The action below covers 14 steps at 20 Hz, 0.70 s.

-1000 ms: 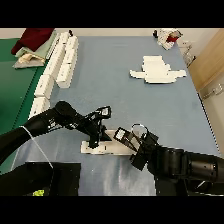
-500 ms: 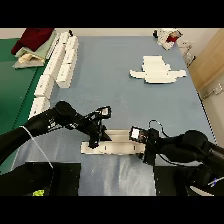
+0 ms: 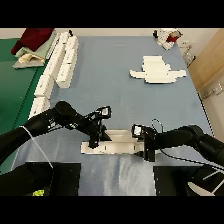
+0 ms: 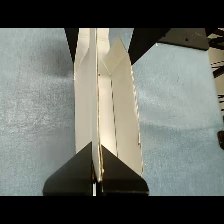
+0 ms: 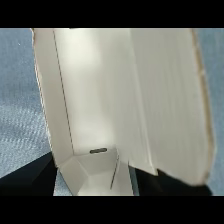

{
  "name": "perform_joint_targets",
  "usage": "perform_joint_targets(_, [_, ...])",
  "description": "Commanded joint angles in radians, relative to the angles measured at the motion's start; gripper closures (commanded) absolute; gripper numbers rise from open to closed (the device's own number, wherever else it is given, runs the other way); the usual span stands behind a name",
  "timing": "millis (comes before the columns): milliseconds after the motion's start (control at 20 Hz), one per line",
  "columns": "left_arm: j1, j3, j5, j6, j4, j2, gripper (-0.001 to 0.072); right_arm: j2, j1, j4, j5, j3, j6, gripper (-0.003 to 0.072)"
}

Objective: Fold the box.

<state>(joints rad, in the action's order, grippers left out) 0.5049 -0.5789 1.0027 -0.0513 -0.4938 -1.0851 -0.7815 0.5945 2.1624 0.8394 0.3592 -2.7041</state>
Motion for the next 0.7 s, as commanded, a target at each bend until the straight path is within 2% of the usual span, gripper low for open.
perform_joint_targets(0, [0.0, 0.0, 0.0, 0.0, 0.0, 0.0, 0.0696, -0.021, -0.015, 0.029, 0.008, -0.001, -0.052, -0.0034])
perform_joint_targets(650, [0.0, 0.0, 0.0, 0.0, 0.0, 0.0, 0.0696, -0.037, -0.014, 0.03, -0.011, -0.001, -0.097, -0.0034])
